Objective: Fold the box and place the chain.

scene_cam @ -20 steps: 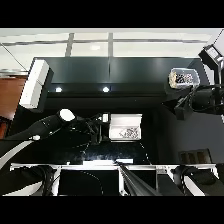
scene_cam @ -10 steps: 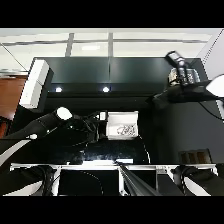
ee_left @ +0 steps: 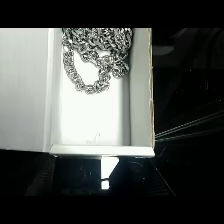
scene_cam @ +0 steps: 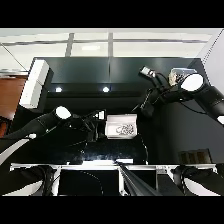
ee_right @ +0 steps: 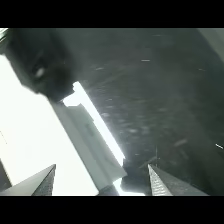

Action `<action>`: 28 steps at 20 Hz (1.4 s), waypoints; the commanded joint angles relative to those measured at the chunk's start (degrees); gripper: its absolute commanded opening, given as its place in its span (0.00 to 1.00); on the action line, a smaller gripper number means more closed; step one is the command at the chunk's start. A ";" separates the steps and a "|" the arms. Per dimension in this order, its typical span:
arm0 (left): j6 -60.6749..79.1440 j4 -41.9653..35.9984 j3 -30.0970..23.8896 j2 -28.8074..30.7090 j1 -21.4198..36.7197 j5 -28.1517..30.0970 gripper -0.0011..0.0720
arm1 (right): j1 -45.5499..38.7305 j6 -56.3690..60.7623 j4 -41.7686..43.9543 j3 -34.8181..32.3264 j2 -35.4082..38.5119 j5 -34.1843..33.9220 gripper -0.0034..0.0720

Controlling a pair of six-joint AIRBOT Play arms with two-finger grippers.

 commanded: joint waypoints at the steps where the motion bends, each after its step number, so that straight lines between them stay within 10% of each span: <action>1: -0.07 0.26 0.00 -0.02 0.07 -0.90 0.53 | 2.34 -5.57 1.01 -0.11 -0.59 5.99 0.97; 28: -0.02 0.33 0.00 -0.02 -0.15 -1.29 0.53 | 7.50 -16.90 0.85 -13.00 4.44 -4.74 0.97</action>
